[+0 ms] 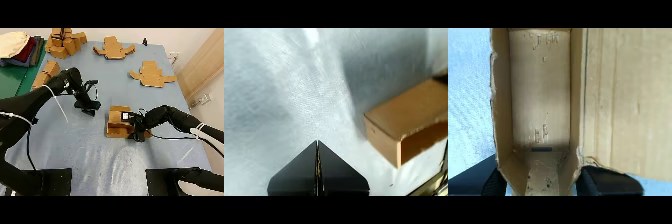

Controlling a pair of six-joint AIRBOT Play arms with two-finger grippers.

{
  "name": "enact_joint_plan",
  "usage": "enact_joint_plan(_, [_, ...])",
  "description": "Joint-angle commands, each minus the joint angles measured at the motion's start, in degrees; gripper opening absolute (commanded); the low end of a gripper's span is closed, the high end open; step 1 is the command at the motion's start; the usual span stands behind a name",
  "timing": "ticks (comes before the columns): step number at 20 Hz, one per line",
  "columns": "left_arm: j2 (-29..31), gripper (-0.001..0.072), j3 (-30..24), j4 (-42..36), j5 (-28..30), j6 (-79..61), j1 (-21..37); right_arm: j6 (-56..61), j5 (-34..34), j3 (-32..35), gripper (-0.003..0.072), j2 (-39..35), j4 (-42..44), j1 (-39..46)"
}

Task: Fold the box.

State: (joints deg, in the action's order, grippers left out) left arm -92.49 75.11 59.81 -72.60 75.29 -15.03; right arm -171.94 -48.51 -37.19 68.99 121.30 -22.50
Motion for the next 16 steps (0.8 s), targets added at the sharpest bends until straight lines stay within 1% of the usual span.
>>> enact_joint_plan(1, [5.09, 0.0011, -8.35, -5.68, 1.70, -14.34, 0.02, 0.00, 0.00, 0.00, 0.0518, -0.02, 0.00, -0.02])
enact_joint_plan(4, [14.53, 0.0011, -19.82, -7.87, 5.81, -23.82, 0.02, 0.00, 0.00, 0.00, 0.0518, -0.02, 0.00, -0.02])
enact_joint_plan(5, [17.79, 0.0012, -23.34, -9.99, 6.73, -29.24, 0.00, 0.00, 0.00, 0.00, 0.0518, -0.02, 0.00, -0.02])
enact_joint_plan(7, [22.27, 0.0014, -28.59, -15.93, 9.29, -39.67, 0.02, 0.00, 0.00, 0.00, 0.0518, -0.02, 0.00, -0.02])
enact_joint_plan(9, [23.56, 0.0014, -31.80, -20.57, 12.70, -47.95, 0.02, 0.00, 0.00, 0.00, 0.0518, -0.02, 0.00, -0.02])
enact_joint_plan(11, [23.41, 0.0021, -33.81, -23.08, 16.74, -59.12, -0.20, 0.00, 0.02, 0.00, 0.0517, -0.02, 0.00, -0.02])
enact_joint_plan(12, [23.34, 0.0282, -34.69, -23.65, 18.86, -66.12, -0.66, 0.00, 0.00, 0.00, 0.0518, -0.02, 0.00, -0.02])
enact_joint_plan(13, [23.06, 0.0599, -35.52, -25.14, 20.98, -72.81, -1.20, 0.00, 0.00, 0.00, 0.0518, -0.02, 0.00, -0.02])
enact_joint_plan(14, [22.43, 0.0681, -36.26, -27.26, 22.62, -78.95, -1.64, 0.00, 0.00, 0.00, 0.0518, -0.02, 0.00, -0.02])
enact_joint_plan(16, [19.91, 0.0682, -37.40, -33.64, 26.51, -90.01, -2.14, 0.00, 0.00, 0.00, 0.0518, -0.02, 0.00, -0.02])
